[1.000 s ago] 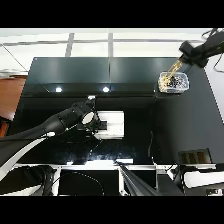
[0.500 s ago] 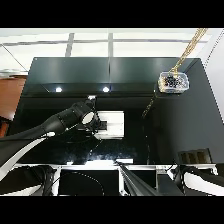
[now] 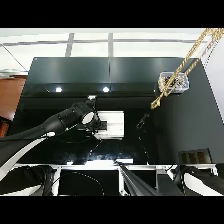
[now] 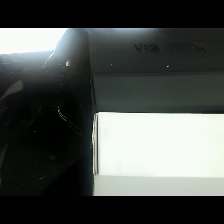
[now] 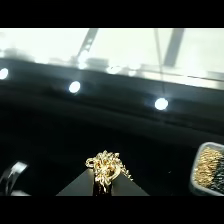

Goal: Fold the box and place the chain.

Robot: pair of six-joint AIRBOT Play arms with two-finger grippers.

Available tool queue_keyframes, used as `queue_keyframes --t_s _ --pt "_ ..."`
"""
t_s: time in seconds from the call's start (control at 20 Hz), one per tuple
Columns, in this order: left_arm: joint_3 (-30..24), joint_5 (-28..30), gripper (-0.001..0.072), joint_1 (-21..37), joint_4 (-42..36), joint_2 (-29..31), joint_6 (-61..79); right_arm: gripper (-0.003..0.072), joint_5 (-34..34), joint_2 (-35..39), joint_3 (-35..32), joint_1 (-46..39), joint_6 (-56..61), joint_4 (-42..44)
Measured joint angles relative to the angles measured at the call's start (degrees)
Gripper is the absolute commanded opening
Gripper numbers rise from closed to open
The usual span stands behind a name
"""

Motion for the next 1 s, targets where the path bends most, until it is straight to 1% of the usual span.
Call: queue_keyframes --t_s 0.2,0.35,0.55,0.8,1.0 --pt "0.0 0.0 0.0030 0.0 0.0 0.0 0.0 0.0023 -5.0 0.7 -0.4 8.3 -3.1 0.7" --pt "0.0 0.0 0.0030 0.0 0.0 0.0 0.0 0.0023 -6.4 0.8 -0.4 14.7 -4.4 0.8" --pt "0.0 0.1 0.0029 0.0 0.0 0.0 0.0 0.0023 -8.1 0.9 -0.5 21.0 -5.0 0.9" --pt "0.0 0.2 0.0029 0.0 0.0 0.0 0.0 0.0022 -10.6 0.9 -1.4 25.8 -5.3 1.0" --pt "0.0 0.2 0.0029 0.0 0.0 0.0 0.0 0.0022 -11.0 0.9 -4.4 27.0 -5.8 1.6"
